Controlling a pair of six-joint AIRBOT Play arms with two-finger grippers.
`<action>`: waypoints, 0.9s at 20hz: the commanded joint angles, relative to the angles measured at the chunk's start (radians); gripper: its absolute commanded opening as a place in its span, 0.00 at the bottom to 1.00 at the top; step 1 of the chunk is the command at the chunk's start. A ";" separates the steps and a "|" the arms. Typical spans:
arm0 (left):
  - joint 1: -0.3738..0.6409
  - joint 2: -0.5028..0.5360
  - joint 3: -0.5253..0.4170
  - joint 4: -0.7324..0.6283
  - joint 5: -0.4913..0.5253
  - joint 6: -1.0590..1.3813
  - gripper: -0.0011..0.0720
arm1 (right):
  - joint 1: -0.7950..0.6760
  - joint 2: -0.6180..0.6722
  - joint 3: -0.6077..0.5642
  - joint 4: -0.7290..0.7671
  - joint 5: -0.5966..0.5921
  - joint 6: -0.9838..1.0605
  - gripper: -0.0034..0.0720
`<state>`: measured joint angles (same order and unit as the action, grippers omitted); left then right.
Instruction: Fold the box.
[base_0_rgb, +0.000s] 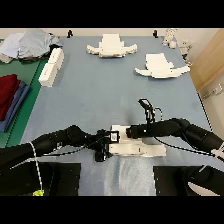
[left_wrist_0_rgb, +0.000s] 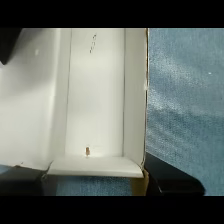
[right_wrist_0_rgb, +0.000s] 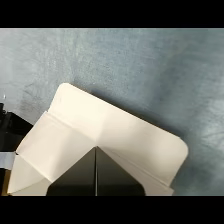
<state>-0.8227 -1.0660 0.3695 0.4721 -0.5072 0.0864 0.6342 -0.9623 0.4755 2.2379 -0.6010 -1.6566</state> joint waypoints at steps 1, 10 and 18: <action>0.000 0.000 0.000 -0.001 0.000 0.000 0.65 | 0.001 0.049 0.049 -0.012 -0.089 -0.044 0.05; 0.000 0.000 0.000 -0.001 0.000 0.000 0.64 | 0.003 0.415 0.070 -0.171 -0.480 -0.074 0.05; 0.000 0.000 0.000 -0.001 0.000 0.000 0.64 | 0.003 0.614 -0.093 -0.251 -0.624 -0.357 0.51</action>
